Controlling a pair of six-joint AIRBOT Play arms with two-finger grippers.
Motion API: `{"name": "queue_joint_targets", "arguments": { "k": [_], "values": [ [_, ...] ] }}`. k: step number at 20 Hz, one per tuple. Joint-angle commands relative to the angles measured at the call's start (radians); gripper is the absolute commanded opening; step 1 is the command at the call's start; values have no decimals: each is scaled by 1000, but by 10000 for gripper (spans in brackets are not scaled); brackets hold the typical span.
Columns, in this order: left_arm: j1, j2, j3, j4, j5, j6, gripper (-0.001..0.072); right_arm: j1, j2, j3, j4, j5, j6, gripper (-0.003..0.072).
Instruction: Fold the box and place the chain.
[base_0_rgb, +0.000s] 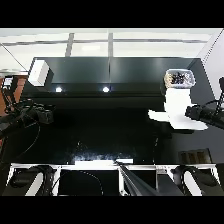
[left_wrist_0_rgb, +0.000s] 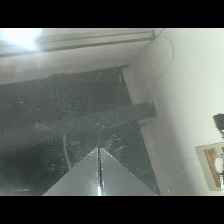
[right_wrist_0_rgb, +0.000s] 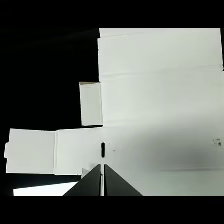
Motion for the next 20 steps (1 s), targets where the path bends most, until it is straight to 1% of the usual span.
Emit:
{"name": "queue_joint_targets", "arguments": {
  "k": [1,2,4,5,6,7,8,9,10,11,12,13,14,15,16,18,19,20],
  "values": [
    [0,-3,0,-16,59,-2,28,1,1,0,18,-105,0,41],
    [0,-9,0,-39,133,-7,28,1,1,0,19,-142,2,41],
    [-1,-24,0,-116,206,-7,31,1,0,0,24,-199,2,45],
    [-1,-35,0,-140,230,-7,125,0,-3,0,25,-224,8,313],
    [-1,-48,0,-156,241,-7,507,1,-3,0,14,-251,0,704],
    [-1,-61,0,-166,239,-15,703,-1,-4,0,-45,-293,0,716],
    [-1,-71,0,-166,227,-32,703,-18,-13,0,-224,-379,37,713],
    [-3,-78,0,-176,220,-41,703,-70,-41,9,-472,-464,190,705],
    [-3,-85,0,-196,220,-41,703,-171,-97,47,-691,-484,387,645],
    [-3,-89,0,-217,222,-41,702,-299,-172,101,-749,-462,511,647],
    [-5,-93,0,-227,225,-41,702,-423,-247,152,-694,-420,553,649],
    [-5,-96,0,-235,226,-41,702,-535,-327,200,-574,-359,541,650],
    [-5,-99,0,-235,225,-41,702,-636,-408,248,-409,-279,447,657],
    [-5,-103,0,-235,225,-41,698,-707,-480,286,-226,-208,269,717],
    [-5,-110,0,-235,225,-41,698,-756,-550,322,-14,-119,42,717],
    [-5,-128,0,-235,225,-41,697,-803,-673,384,273,44,-223,717],
    [-5,-139,0,-236,225,-41,697,-809,-734,420,348,134,-307,716],
    [-5,-150,0,-236,225,-41,698,-811,-811,472,388,254,-376,717]
  ]
}}
